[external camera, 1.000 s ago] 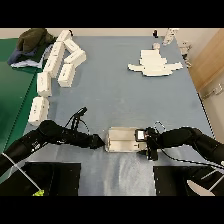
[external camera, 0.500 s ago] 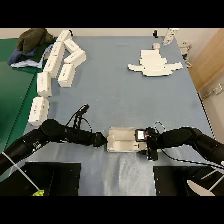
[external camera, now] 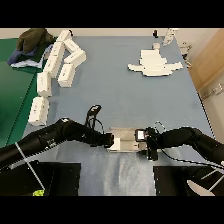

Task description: Fold the box.

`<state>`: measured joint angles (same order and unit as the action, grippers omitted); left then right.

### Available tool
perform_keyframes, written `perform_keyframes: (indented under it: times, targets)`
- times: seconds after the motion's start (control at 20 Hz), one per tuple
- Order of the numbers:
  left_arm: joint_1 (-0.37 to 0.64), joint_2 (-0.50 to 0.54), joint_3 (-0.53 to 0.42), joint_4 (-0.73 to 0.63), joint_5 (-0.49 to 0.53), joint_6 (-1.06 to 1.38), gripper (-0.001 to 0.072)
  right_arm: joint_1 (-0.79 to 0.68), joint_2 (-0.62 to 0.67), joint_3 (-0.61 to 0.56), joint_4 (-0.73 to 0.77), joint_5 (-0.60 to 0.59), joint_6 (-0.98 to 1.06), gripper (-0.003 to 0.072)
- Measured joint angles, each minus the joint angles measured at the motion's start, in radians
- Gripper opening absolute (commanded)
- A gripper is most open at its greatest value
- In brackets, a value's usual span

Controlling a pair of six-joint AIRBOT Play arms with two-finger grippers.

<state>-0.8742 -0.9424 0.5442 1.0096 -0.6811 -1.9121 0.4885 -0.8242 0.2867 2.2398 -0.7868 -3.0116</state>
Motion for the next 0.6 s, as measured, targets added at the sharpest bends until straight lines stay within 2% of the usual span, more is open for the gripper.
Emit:
perform_keyframes:
  times: [0.2,0.4,0.6]
  targets:
    - [-0.115,-0.093,0.104,0.191,-0.058,-0.274,0.0437,0.000,0.000,0.000,0.000,0.000,0.000,0.0527]
    - [-0.209,-0.195,0.227,0.370,-0.184,-0.500,0.0437,0.000,0.000,0.000,0.000,0.000,0.000,0.0527]
    - [-0.263,-0.292,0.338,0.480,-0.286,-0.636,0.0437,0.000,0.000,0.000,0.000,0.000,0.000,0.0527]
